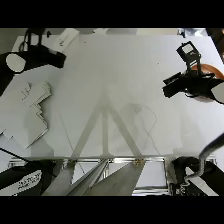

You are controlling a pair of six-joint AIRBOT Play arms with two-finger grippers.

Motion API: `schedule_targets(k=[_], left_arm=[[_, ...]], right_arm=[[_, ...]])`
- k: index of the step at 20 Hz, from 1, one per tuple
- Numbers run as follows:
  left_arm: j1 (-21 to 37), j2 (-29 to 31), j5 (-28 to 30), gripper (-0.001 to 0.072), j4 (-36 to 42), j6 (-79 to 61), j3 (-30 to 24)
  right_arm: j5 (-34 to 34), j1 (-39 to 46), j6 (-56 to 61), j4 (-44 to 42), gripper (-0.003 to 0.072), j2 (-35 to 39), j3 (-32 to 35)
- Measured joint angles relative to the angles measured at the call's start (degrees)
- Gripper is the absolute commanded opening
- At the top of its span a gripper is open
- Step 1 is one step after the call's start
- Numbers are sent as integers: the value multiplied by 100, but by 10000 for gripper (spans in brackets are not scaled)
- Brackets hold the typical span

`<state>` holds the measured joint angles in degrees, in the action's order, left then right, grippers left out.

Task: Fold the box and place the chain.

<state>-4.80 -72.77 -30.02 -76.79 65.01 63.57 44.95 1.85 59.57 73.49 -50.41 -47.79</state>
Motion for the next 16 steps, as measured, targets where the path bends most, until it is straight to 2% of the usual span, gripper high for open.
schedule_targets(k=[4, 8, 9, 10, 11, 12, 16], left_arm=[[697, -516, -105, 9, -433, 920, 2], [981, -1294, -118, 24, -570, 1233, 0], [1008, -1451, -111, 80, -577, 1268, 0], [1027, -1598, -109, 286, -581, 1300, 0], [1043, -1703, -61, 546, -581, 1309, 4], [1051, -1786, -85, 632, -603, 1316, 4], [1075, -1777, -197, 633, -636, 1338, 2]], right_arm=[[0, 0, 0, 0, 17, 0, 0], [0, 0, 0, 0, 17, 0, 0], [0, 0, 0, -2, 17, 0, 0], [2, 0, -2, -2, 17, 0, 0], [0, 0, 0, -2, 17, 0, 0], [2, 0, 0, 0, 17, 0, 0], [2, 0, 0, -2, 17, 0, 0]])
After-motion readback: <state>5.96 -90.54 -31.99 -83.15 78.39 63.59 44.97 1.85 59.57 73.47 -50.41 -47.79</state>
